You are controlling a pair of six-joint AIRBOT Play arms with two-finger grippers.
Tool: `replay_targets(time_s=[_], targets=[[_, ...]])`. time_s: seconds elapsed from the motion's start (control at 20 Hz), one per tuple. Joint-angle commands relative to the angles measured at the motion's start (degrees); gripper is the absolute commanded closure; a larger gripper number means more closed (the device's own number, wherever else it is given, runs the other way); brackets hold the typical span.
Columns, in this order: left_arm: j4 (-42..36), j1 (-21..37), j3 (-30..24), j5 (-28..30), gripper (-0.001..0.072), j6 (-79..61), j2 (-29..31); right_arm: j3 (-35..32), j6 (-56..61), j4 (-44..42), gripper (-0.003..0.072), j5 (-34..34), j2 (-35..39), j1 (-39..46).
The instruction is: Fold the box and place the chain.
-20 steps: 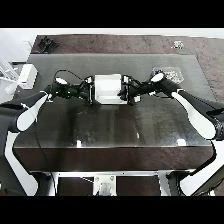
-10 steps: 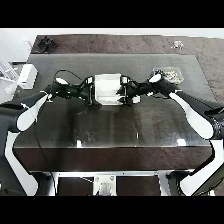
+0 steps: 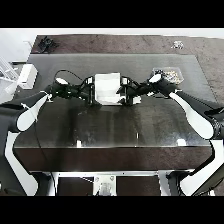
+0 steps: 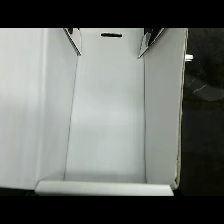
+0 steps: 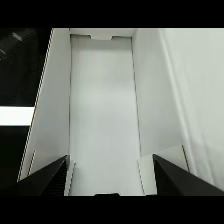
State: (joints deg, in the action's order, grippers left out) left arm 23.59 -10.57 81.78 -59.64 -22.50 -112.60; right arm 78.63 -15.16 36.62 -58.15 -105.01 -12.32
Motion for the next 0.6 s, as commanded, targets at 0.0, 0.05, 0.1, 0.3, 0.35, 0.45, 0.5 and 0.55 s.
replay_targets(time_s=[0.0, 0.05, 0.1, 0.3, 0.35, 0.45, 0.5, 0.55], targets=[[-0.1, 0.0, 0.0, 0.2, 0.0198, 0.0, 0.0, 0.0, -0.1, 0.5, 0.01, -0.2, 0.0, 0.0], [-0.1, 0.1, 0.0, 0.2, 0.0199, 0.0, 0.0, 0.0, 0.1, 0.5, 0.0317, -0.7, 0.0, 0.1], [-0.1, 0.0, 0.0, 0.2, 0.0198, 0.0, 0.0, 0.0, 0.1, 0.5, 0.0475, -1.6, 0.0, 0.1], [-0.1, 0.1, 0.0, 0.2, 0.0199, 0.0, 0.0, 0.0, 3.1, 3.3, 0.0579, -1.9, 0.0, 0.3], [-0.1, 0.0, 0.0, 0.2, 0.0199, 0.0, 0.0, 0.0, 4.8, 5.1, 0.0581, -2.0, 0.0, 0.4], [-0.1, 0.1, 0.0, 0.2, 0.0199, 0.0, 0.0, 0.0, 6.2, 7.1, 0.0638, -3.5, 0.0, 0.8], [-0.1, 0.1, 0.0, 0.2, 0.0198, 0.0, 0.0, 0.0, 6.3, 7.4, 0.0638, -4.7, 0.1, 1.2], [-0.1, 0.1, 0.0, 0.2, 0.0198, 0.0, 0.0, 0.0, 6.3, 7.4, 0.0641, -5.6, 0.1, 1.5]])
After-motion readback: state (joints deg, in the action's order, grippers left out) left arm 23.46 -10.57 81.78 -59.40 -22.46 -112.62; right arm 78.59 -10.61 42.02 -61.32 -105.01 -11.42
